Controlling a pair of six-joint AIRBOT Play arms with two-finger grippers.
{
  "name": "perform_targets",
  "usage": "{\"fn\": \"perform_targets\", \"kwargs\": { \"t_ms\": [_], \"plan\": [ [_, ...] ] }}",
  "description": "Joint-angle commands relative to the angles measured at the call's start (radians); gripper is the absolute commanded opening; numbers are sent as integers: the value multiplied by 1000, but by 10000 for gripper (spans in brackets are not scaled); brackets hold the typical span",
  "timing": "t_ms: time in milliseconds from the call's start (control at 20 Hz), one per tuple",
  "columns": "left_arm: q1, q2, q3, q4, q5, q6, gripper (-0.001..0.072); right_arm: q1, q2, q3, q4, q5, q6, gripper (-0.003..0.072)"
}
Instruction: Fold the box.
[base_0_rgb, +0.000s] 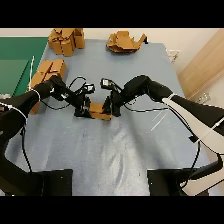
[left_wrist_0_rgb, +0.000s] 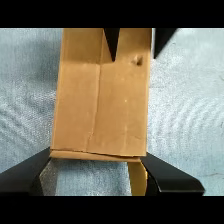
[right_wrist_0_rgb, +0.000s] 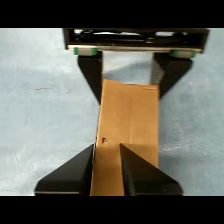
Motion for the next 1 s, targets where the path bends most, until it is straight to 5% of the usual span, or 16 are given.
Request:
{"fn": "perform_targets", "kwargs": {
  "t_ms": [0, 650, 700, 750, 950],
  "plan": [
    [0, 0, 0, -3, -2, -2, 283, 20, -18, 0, 5, 17, 1, 311],
    [0, 0, 0, -2, -2, -2, 283, 19, 66, 2, -5, 57, 88, 298],
    [0, 0, 0, -2, -2, -2, 283, 19, 66, 2, -4, 48, 109, 233],
    [0, 0, 0, -2, -2, -2, 283, 19, 68, 2, -3, 24, 152, 3],
    [0, 0, 0, -2, 5, -2, 283, 26, 152, -52, 134, 157, 295, -5]
  ]
}}
